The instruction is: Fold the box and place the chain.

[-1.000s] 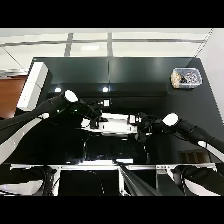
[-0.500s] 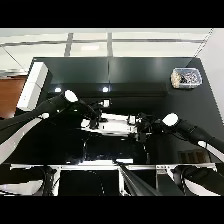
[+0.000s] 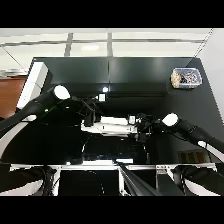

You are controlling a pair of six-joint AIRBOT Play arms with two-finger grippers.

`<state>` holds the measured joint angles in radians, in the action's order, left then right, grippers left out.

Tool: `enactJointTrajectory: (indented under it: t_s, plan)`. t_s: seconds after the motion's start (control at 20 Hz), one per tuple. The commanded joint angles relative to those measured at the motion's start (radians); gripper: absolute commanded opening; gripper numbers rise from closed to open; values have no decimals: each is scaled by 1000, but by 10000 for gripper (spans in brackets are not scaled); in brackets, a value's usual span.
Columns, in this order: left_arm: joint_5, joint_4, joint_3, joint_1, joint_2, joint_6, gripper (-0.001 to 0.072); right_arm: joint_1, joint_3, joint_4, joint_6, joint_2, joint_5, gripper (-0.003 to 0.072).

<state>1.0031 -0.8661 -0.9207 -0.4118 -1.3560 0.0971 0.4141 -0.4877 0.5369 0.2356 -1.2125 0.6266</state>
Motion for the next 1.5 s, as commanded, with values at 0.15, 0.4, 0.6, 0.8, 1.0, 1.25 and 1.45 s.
enactJointTrajectory:
  t_s: [0.15,0.4,0.6,0.8,1.0,1.25,1.45]
  plan:
    - [115,-327,-1,111,185,486,445,0,0,0,0,-1,1,130]
    - [344,-213,22,174,218,756,27,0,0,0,0,-1,1,130]
    - [373,239,184,158,218,566,27,0,0,0,0,-1,1,130]
    - [140,579,279,101,215,335,27,0,0,0,0,-1,1,130]
    - [-158,751,261,50,182,126,29,0,0,0,0,-1,1,130]
    - [-217,456,188,30,77,226,28,0,0,0,0,-1,1,130]
    - [-187,369,179,28,9,323,27,0,0,0,0,0,1,130]
